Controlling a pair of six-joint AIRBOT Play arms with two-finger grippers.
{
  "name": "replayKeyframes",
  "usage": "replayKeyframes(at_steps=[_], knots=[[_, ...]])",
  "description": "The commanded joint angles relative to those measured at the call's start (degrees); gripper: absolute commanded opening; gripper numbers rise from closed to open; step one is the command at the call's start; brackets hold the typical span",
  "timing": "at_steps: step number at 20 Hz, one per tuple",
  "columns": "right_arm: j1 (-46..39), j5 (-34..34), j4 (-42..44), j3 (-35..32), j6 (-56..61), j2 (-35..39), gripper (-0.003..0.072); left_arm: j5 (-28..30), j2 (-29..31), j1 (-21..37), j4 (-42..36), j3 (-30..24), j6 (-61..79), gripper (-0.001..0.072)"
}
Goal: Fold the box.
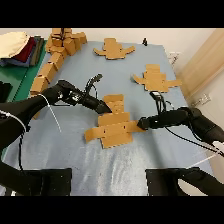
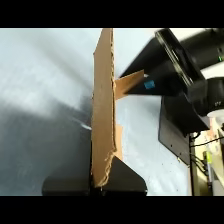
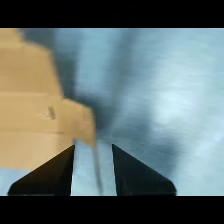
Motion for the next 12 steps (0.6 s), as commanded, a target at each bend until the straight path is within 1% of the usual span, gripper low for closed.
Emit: replayKeyframes(at_steps=[1,4,6,7,8,9,10,11,12], knots=[[-3.21,0.33,-8.68,1.7,14.49,0.09,0.039,1.79,2.91,-2.73,-0.15,-1.4,9.07,0.0007],[-5.07,0.55,-8.79,3.87,18.88,0.09,0.039,6.29,8.5,-4.46,-2.19,-5.9,17.9,0.0007],[-5.07,1.2,-8.79,4.35,20.74,0.07,0.0389,8.9,12.52,-4.61,-7.98,-10.67,25.24,0.0007],[-5.05,1.42,-8.68,4.35,21.97,-0.15,0.0379,11.1,13.88,-4.68,-10.43,-13.57,29.55,0.0008],[-5.05,1.73,-8.66,4.31,22.32,-0.42,0.0346,13.22,14.25,-4.74,-11.65,-16.0,32.61,0.0008],[-5.05,1.97,-8.59,4.31,22.32,-0.57,0.0248,14.97,13.94,-4.79,-11.82,-18.03,34.27,0.0009],[-5.03,2.47,-8.41,4.31,22.32,-0.63,0.0118,15.54,13.38,-4.79,-11.82,-19.43,35.15,0.001],[-5.03,3.08,-8.17,4.31,22.32,-0.63,0.0082,15.47,12.55,-4.81,-11.74,-20.17,35.8,0.0011],[-5.03,3.78,-8.13,4.31,22.29,-0.63,0.0082,15.45,11.65,-5.05,-11.72,-20.31,35.85,0.0012]])
